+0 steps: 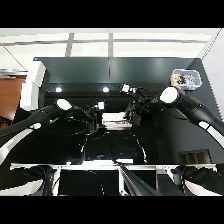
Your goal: Fold the box and place the chain.
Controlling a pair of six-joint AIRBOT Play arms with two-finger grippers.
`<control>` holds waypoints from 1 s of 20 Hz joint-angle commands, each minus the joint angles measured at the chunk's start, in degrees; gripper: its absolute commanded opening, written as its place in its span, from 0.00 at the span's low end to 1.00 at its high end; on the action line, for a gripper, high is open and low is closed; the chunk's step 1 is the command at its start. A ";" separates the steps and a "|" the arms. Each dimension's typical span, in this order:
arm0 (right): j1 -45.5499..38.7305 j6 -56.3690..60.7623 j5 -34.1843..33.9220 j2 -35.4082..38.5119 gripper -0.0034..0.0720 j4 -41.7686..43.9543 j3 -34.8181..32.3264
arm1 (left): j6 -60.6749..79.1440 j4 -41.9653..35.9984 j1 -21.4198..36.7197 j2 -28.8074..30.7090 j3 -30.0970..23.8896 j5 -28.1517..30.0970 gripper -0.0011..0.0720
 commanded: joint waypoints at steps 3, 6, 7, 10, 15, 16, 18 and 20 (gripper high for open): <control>0.04 0.15 2.32 -0.07 0.44 -0.04 -0.02 | 0.02 -0.02 -0.04 0.02 0.04 -0.04 0.42; 0.04 0.15 2.73 -0.07 0.44 -0.13 -0.44 | 0.02 0.00 -0.04 0.02 0.04 -0.04 0.42; 0.04 0.15 2.95 -0.07 0.44 -0.11 -0.63 | 0.02 -0.02 -0.04 0.02 0.04 -0.04 0.42; 0.04 0.15 3.89 -0.07 0.44 -0.02 -0.66 | 0.02 0.00 -0.04 0.02 0.04 -0.04 0.42; 0.04 0.17 3.91 -0.07 0.44 -0.04 -0.68 | 0.02 0.00 -0.04 0.02 0.04 -0.04 0.42; 0.04 0.17 3.91 -0.07 0.44 -0.04 -0.66 | 0.02 -0.02 -0.04 0.02 0.04 -0.04 0.42; 0.04 0.15 3.89 -0.07 0.44 -0.04 -0.68 | 0.02 -0.02 -0.04 0.02 0.04 -0.04 0.42; 0.04 0.15 3.89 -0.07 0.44 -0.04 -0.70 | 0.02 0.00 -0.04 0.02 0.04 -0.04 0.42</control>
